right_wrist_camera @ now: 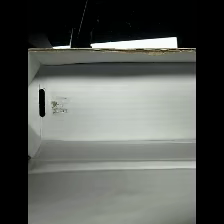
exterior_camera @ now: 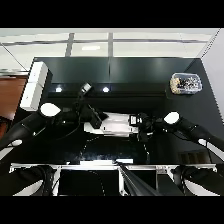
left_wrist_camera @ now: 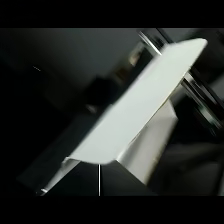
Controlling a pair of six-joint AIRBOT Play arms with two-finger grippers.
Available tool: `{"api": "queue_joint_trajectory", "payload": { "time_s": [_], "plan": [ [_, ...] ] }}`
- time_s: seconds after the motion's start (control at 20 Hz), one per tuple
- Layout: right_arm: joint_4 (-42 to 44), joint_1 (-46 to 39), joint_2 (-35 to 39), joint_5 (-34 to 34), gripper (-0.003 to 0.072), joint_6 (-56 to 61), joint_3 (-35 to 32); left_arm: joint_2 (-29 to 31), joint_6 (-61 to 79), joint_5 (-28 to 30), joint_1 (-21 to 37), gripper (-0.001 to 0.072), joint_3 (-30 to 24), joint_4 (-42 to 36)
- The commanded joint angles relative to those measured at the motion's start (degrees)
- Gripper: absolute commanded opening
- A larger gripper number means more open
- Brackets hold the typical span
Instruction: Fold the box and place the chain.
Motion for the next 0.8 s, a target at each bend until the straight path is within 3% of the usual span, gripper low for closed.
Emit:
{"api": "queue_joint_trajectory", "payload": {
  "time_s": [0.0, 0.15, 0.35, 0.75],
  "plan": [
    [0.0, 0.1, 0.0, 0.0, 0.0231, 0.0, 0.0, -3.9, 4.7, 6.4, 1.6, 0.0031, 2.3, -3.8],
    [0.1, 0.1, 0.0, 0.0, 0.0231, 0.0, 0.0, -9.7, 2.9, 5.2, 1.7, 0.0031, 6.2, 3.6],
    [0.0, 0.1, 0.0, 0.0, 0.0231, 0.0, 0.0, -16.3, 0.1, -6.1, 1.6, 0.003, 12.0, 9.6],
    [0.1, 0.1, 0.0, 0.0, 0.0231, 0.0, 0.0, -17.4, -6.5, -10.8, 0.2, 0.0029, 12.7, 22.0]
  ]
}}
